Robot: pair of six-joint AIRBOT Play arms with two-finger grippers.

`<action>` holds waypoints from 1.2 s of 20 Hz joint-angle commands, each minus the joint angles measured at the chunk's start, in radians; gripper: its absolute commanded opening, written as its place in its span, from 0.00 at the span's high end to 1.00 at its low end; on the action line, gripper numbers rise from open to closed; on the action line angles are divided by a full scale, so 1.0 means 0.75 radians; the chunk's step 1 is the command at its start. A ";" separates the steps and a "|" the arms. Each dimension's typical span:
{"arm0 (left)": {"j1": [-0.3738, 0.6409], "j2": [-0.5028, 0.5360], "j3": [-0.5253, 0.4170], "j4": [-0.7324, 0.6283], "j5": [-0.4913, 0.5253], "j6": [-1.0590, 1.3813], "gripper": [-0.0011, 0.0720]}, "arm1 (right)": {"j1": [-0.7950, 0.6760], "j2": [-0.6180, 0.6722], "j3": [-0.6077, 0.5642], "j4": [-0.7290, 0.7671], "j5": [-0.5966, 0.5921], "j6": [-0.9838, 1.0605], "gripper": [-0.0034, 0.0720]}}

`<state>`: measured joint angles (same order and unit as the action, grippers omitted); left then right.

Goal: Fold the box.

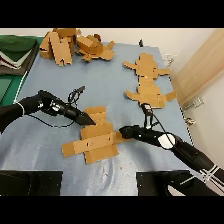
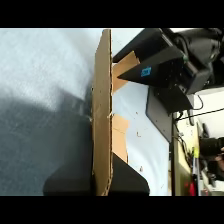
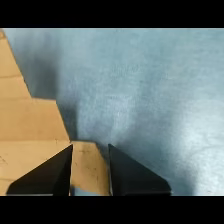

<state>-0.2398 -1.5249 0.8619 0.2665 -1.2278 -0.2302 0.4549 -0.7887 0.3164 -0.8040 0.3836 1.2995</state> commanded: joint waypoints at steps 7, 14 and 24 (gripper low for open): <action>-0.229 0.210 0.002 -0.007 0.260 0.450 0.96 | -0.156 0.065 0.153 -0.005 -0.011 0.199 0.51; -0.288 0.413 -0.166 -0.033 0.451 0.799 0.97 | -0.158 0.064 0.153 -0.005 -0.002 0.199 0.51; -0.287 0.369 -0.319 -0.089 0.460 0.950 0.96 | -0.158 0.064 0.153 -0.086 0.002 0.197 0.56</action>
<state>-0.4541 -1.2472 0.6449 0.2066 -0.8906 0.4435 0.3370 -0.7418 0.4301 -0.8471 0.3840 1.4475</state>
